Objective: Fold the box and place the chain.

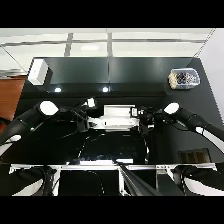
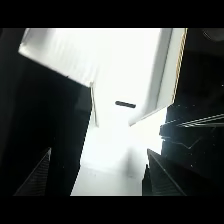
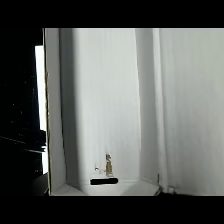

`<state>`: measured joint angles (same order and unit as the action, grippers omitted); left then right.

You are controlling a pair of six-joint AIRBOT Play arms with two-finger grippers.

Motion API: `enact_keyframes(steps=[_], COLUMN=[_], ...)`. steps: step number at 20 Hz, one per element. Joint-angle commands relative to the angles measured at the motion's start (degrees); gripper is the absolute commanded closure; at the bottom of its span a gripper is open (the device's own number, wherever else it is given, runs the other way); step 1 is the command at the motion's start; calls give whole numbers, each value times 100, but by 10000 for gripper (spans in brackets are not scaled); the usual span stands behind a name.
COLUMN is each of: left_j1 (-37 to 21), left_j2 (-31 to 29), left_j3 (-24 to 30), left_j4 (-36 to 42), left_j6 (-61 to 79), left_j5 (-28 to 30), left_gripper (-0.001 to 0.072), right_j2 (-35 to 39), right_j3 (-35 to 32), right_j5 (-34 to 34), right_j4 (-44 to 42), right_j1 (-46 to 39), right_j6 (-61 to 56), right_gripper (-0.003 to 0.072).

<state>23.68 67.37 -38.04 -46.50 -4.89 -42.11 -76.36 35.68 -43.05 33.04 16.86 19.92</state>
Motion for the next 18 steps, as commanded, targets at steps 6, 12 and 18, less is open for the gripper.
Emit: enact_keyframes(steps=[6, 12, 18], left_j1=[553, 553, 553], left_j2=[546, 549, 782], left_j3=[-223, -223, -223], left_j4=[55, 608, 1318], left_j6=[162, 151, 175], left_j5=[337, 260, 289], left_gripper=[194, 449, 484], right_j2=[0, 0, 0], right_j3=[0, 0, 0], right_j5=[-4, -4, -22], right_j4=[0, 0, 0], right_j1=[4, 4, 7], right_j6=[-2, -2, 0], right_gripper=[449, 449, 449])
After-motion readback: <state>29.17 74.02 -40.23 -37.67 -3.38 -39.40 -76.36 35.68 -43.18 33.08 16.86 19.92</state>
